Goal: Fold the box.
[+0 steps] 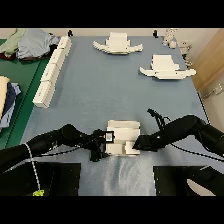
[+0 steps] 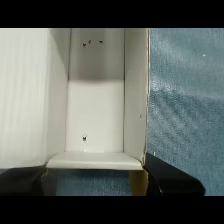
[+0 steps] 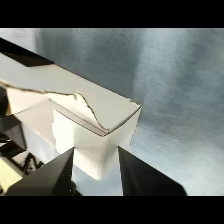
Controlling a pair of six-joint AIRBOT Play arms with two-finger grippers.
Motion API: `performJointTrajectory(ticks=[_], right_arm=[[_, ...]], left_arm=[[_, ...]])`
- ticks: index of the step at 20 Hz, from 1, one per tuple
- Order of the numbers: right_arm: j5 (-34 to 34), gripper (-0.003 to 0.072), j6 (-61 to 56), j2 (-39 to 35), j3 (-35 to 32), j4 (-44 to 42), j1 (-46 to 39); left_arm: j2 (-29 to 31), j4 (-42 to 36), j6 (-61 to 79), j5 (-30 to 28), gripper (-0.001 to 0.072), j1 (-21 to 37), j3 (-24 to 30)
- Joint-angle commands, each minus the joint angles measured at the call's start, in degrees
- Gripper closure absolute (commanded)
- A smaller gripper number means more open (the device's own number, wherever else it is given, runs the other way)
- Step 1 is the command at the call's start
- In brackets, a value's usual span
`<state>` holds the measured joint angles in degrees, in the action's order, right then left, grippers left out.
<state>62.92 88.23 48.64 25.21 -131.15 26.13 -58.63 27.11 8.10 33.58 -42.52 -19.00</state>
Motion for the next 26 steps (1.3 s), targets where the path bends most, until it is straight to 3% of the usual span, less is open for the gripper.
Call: performJointTrajectory(ticks=[1, 8, 15, 20, 21, 23, 26], right_arm=[[-4.4, 0.0283, -19.0, 1.2, 4.5, 15.1, 9.8], [-0.4, 0.0283, -49.0, 9.3, 13.6, 36.2, 25.8], [5.7, 0.0285, -62.0, 19.7, 20.8, 43.8, 32.1], [6.3, 0.0416, -63.2, 20.8, 20.9, 43.9, 32.1], [6.6, 0.0558, -63.3, 20.8, 20.9, 43.9, 32.1], [6.6, 0.0683, -63.2, 20.9, 20.8, 44.0, 32.1], [6.6, 0.0683, -63.2, 21.0, 20.9, 44.0, 32.1]], left_arm=[[0.0, 0.0, 0.0, 0.0, 0.0196, 0.0, 0.0], [0.0, 0.0, 0.0, 0.0, 0.0197, 0.0, 0.0], [0.0, 0.0, 0.0, 0.0, 0.0197, 0.0, 0.0], [0.0, 0.0, 0.0, 0.0, 0.0196, 0.0, 0.0], [0.0, 0.0, 0.0, 0.0, 0.0196, 0.0, 0.0], [0.0, 0.0, 0.0, 0.0, 0.0197, 0.0, 0.0], [0.0, 0.0, 0.0, 0.0, 0.0197, 0.0, 0.0]])
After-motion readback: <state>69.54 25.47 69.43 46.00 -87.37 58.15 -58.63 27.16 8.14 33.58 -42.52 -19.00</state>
